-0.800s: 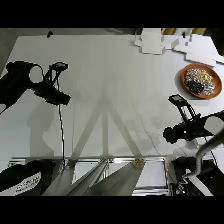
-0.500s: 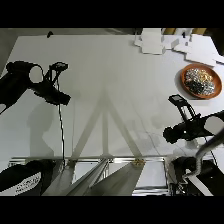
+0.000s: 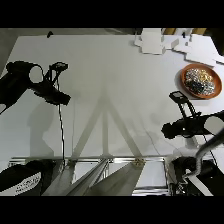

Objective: Fold the box and place the chain.

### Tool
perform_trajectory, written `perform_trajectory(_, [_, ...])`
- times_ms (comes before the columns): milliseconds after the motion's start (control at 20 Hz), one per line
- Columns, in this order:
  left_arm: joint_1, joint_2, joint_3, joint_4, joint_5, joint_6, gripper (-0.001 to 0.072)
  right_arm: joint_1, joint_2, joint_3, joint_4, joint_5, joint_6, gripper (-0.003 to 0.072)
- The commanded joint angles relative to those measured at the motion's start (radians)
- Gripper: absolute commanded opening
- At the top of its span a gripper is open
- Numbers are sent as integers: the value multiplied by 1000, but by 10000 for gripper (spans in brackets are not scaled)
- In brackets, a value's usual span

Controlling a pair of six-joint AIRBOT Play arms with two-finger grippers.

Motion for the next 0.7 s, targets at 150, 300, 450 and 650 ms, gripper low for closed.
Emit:
perform_trajectory(150, [1,0,0,0,0,0,9,-1,1,0,-249,-220,49,24])
perform_trajectory(300, [1,0,0,0,0,0,9,-84,-2,0,-627,-190,179,110])
perform_trajectory(450, [1,0,0,0,0,0,9,-348,-76,0,-722,-251,19,329])
perform_trajectory(650, [1,0,0,0,0,0,9,-690,-268,2,-721,-317,-14,442])
